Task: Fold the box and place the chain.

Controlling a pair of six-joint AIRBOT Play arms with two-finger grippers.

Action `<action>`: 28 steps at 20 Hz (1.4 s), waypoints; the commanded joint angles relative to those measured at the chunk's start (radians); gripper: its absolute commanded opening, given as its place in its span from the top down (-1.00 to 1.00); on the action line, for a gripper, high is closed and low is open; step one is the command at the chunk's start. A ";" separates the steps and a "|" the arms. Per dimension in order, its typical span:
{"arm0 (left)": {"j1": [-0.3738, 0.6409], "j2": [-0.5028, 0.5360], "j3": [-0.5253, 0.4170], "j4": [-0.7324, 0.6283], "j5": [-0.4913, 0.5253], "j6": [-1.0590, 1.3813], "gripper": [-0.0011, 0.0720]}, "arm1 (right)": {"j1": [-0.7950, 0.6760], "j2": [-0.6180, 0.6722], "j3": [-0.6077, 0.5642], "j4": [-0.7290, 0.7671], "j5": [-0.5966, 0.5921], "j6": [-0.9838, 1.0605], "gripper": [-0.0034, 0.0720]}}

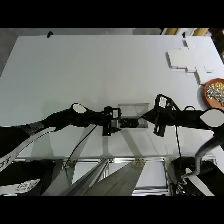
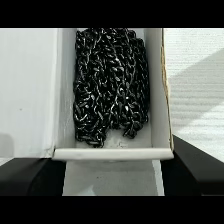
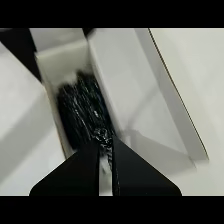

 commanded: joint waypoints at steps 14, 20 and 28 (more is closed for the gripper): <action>0.001 0.001 0.000 0.000 0.000 0.000 0.94 | -0.069 -0.015 0.028 -0.125 -0.112 -0.066 0.22; 0.001 0.001 0.000 0.000 0.000 0.000 0.94 | -0.243 -0.110 0.028 -0.301 -0.090 -0.269 0.36; 0.001 0.001 0.000 0.000 0.000 0.000 0.94 | -0.172 -0.315 0.027 -0.299 0.029 -0.441 -0.07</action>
